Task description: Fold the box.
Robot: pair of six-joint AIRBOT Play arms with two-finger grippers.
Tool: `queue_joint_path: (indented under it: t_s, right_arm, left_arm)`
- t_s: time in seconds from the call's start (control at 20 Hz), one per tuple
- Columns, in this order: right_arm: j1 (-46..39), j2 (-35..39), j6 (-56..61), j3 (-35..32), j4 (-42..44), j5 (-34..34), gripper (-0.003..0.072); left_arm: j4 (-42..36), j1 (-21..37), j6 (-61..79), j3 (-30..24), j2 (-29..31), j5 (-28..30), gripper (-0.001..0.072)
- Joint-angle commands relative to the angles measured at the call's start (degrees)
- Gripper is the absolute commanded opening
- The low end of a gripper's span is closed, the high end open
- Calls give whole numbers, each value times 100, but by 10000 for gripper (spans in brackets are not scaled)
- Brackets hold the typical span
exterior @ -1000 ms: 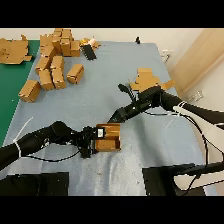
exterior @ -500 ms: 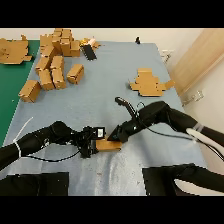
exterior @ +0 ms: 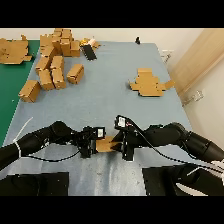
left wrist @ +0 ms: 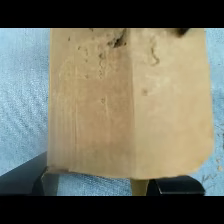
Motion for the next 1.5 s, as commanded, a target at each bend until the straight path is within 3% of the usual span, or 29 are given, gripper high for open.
queue_joint_path:
  t_s: [0.0, 0.15, 0.2, 0.25, 0.45, 0.9, 1.45]
  right_arm:
    - [118, 98, -332, -42, -581, 245, 305]
    - [118, -4, -706, -42, -693, 374, 306]
    - [118, -42, -813, -42, -649, 413, 322]
    - [120, -70, -964, -42, -555, 420, 386]
    - [304, -72, -1517, -55, -529, 463, 413]
    - [861, -72, -1644, -656, -1141, 1906, 421]
    - [870, -72, -1641, -656, -1113, 1764, 422]
  left_arm:
    - [2, 2, 2, 2, 0, 2, 437]
    - [2, 2, 2, 2, 0, 4, 437]
    - [2, 2, 2, 2, 0, 2, 437]
    - [2, 2, 0, 2, 0, 2, 437]
    - [2, 2, 0, 0, 0, 0, 437]
    - [2, 2, 0, 2, 0, 2, 437]
    - [2, 2, 2, 0, 0, 2, 437]
